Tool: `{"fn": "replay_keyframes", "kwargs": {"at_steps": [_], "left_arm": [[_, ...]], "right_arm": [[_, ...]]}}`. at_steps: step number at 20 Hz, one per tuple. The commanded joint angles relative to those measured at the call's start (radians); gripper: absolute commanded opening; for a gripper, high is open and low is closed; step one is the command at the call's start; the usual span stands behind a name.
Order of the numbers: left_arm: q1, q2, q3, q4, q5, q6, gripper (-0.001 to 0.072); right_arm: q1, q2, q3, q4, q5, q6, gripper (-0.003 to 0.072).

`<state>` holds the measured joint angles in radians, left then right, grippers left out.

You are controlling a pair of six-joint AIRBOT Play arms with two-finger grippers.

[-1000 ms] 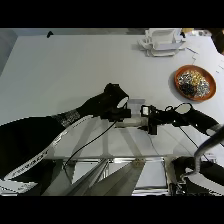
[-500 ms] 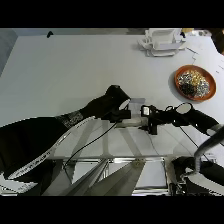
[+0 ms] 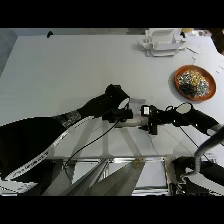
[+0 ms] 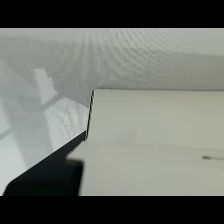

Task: Fold the box and place the chain.

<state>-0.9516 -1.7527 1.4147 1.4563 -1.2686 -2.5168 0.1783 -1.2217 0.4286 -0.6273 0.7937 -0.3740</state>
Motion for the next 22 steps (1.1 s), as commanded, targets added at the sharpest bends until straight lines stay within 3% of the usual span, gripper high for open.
{"fn": "replay_keyframes", "kwargs": {"at_steps": [1,9,13,15,16,22], "left_arm": [[0.006,0.005,0.000,0.012,-0.054,0.007,0.0295],[0.029,0.037,-0.002,0.024,-0.057,0.138,0.0292],[0.031,0.037,-0.007,0.023,-0.055,0.194,0.0244],[0.031,0.036,-0.008,0.022,-0.051,0.195,0.0089],[0.031,0.035,-0.013,0.022,-0.042,0.195,0.0069],[0.027,0.036,-0.100,-0.013,-0.001,0.194,0.0070]], "right_arm": [[0.000,0.000,0.000,0.000,0.000,-0.001,0.0310],[0.000,0.000,0.000,0.000,0.000,-0.001,0.0310],[0.000,0.000,0.000,0.000,0.000,-0.001,0.0310],[0.000,0.000,0.000,0.000,0.000,-0.001,0.0310],[0.000,0.000,0.000,0.000,0.000,-0.001,0.0310],[0.000,0.000,0.000,0.000,0.000,-0.001,0.0310]]}}
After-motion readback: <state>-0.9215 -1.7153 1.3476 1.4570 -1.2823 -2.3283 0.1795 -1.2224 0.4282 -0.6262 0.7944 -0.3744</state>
